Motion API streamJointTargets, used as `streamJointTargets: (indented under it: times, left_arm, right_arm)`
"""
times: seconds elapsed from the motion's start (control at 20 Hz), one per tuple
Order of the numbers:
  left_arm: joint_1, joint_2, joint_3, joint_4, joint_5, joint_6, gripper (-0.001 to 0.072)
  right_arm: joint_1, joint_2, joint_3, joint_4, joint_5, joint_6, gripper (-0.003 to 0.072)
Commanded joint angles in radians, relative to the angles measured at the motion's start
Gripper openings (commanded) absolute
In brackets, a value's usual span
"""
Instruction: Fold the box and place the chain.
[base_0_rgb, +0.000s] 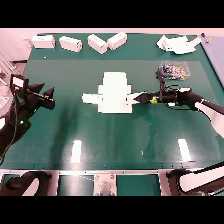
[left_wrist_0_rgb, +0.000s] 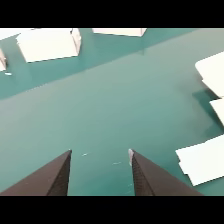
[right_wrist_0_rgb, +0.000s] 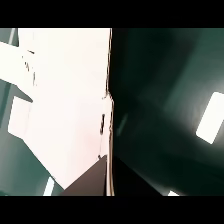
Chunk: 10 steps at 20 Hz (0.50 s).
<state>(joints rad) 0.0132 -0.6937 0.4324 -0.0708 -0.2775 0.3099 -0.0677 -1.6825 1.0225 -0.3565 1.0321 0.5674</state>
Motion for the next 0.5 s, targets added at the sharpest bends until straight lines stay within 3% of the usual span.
streamJointTargets:
  times: [0.0, 0.25, 0.45]
  left_arm:
    - [0.0, -0.001, 0.004, -0.014, -0.068, -0.013, 0.0425]
    - [0.0, 0.0, 0.003, -0.071, -0.197, 0.066, 0.0423]
    - [0.0, -0.054, 0.016, -0.089, -0.18, 0.065, 0.0425]
  right_arm:
    - [0.009, -0.026, 0.03, -0.008, -0.011, 0.027, 0.0007]
    - [0.017, -0.062, 0.034, -0.018, -0.013, 0.026, 0.0007]
    - [0.019, -0.066, 0.058, -0.058, -0.01, 0.023, 0.0007]
